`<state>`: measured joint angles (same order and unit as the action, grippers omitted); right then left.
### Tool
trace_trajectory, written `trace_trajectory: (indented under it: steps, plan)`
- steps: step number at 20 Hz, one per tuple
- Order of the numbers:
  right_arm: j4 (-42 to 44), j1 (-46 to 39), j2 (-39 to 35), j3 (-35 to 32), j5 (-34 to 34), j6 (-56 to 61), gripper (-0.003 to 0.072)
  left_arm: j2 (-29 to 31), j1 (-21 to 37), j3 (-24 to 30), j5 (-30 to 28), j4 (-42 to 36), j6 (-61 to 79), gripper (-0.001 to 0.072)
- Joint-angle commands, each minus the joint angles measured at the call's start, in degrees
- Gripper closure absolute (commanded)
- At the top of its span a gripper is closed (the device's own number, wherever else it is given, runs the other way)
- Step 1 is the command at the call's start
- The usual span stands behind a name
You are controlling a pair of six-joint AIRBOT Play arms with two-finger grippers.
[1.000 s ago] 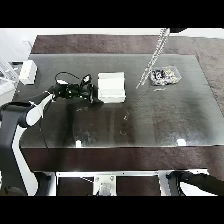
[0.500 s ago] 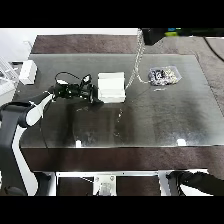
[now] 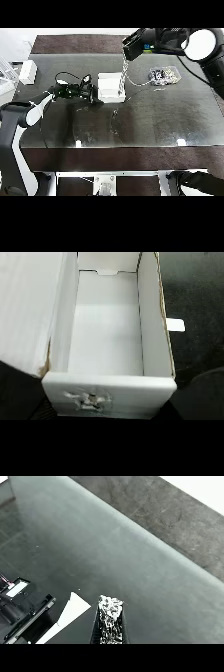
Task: Fold the box and place the chain.
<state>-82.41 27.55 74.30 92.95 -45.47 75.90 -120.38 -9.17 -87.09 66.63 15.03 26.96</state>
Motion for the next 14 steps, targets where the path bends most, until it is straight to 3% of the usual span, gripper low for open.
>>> trace_trajectory:
  steps: [1,8,14]
  plan:
    - [2.1,0.2,2.3,-1.2,2.6,0.1,0.0682,0.0,0.0,0.0,0.0,0.0,0.0,0.0188]
    - [5.4,0.2,7.5,-1.7,1.2,0.1,0.0683,0.0,0.0,0.0,0.0,0.0,0.0,0.0187]
    - [7.0,0.2,10.7,-8.5,2.6,0.1,0.0683,0.0,0.0,0.0,0.0,0.0,0.0,0.0188]
